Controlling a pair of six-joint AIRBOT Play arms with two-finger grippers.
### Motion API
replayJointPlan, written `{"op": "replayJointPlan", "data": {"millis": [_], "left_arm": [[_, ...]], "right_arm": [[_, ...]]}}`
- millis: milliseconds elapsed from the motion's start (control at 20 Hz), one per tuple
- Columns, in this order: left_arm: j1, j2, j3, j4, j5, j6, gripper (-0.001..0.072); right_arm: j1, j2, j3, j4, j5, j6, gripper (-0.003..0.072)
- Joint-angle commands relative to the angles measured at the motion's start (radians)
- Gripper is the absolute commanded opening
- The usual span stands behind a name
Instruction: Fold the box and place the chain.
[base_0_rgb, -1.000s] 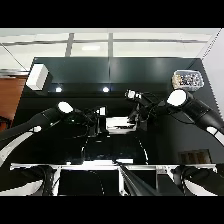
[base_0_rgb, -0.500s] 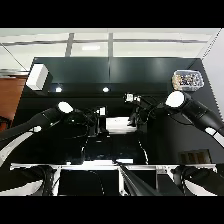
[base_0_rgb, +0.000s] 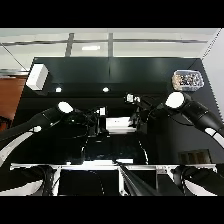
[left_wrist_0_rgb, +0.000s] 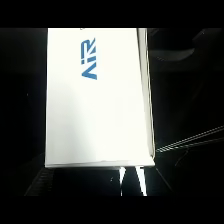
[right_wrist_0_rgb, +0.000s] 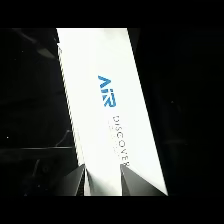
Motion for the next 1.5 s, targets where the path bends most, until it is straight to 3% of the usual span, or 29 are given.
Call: {"op": "replayJointPlan", "data": {"millis": [0,200,400,450,500,600,750,800,1100,1450], "left_arm": [[-0.001,0.0,0.0,0.0,0.001,0.0,0.0295],[-0.001,0.0,0.0,0.0,0.001,0.0,0.0295],[-0.001,0.0,0.0,0.0,0.002,0.0,0.0295],[-0.001,0.0,0.0,0.0,0.002,0.0,0.0295],[-0.001,0.0,0.0,0.0,0.002,0.0,0.0295],[-0.001,0.0,0.0,0.0,0.002,0.0,0.0295],[-0.001,0.0,0.0,0.0,0.002,0.0,0.0295],[-0.001,0.0,0.0,0.0,0.002,0.0,0.0295],[-0.001,0.0,0.0,0.0,0.002,0.0,0.0295],[-0.001,0.0,0.0,0.0,0.003,0.0,0.0295]], "right_arm": [[0.001,-0.001,-0.028,-0.005,-0.013,0.006,0.0265],[-0.001,0.008,-0.011,-0.005,-0.005,0.029,0.0264],[-0.063,0.09,0.058,-0.013,0.116,0.298,0.0263],[-0.094,0.101,0.057,-0.022,0.142,0.438,0.0163],[-0.127,0.102,0.046,-0.016,0.172,0.553,0.0017],[-0.167,0.101,-0.026,0.127,0.163,0.614,0.0011],[-0.187,0.084,-0.144,0.513,0.146,0.504,0.0006],[-0.181,0.066,-0.164,0.553,0.139,0.504,0.0006],[-0.157,-0.042,-0.189,0.452,-0.025,0.637,0.0009],[-0.112,-0.063,-0.194,0.293,-0.101,0.714,0.0013]]}}
